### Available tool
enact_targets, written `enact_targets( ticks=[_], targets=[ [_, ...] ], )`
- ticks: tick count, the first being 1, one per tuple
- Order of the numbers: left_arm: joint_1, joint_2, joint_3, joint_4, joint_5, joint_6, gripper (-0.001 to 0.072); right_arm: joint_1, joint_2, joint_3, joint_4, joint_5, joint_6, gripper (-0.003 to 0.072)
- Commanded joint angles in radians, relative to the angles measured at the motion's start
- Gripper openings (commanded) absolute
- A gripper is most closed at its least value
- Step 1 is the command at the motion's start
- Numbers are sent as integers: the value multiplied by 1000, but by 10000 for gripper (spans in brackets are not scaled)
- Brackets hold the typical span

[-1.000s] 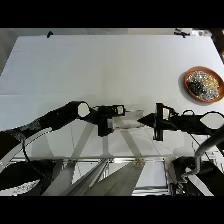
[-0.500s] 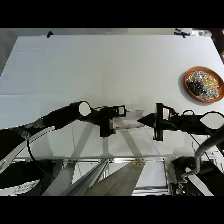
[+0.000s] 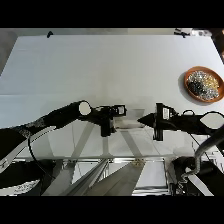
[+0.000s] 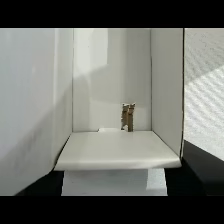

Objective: Fold the box and place the chain.

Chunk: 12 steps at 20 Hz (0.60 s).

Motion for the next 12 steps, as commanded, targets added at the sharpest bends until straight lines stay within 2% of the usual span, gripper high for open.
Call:
enact_targets(
  ticks=[1,7,12],
  targets=[
    [0,-1,0,7,-2,0,316,1,-1,0,41,-42,1,8],
    [0,-1,0,5,-3,-1,316,1,-68,0,47,-306,71,8],
    [0,-1,0,5,-3,-1,316,1,-231,0,23,-349,138,8]
  ],
)
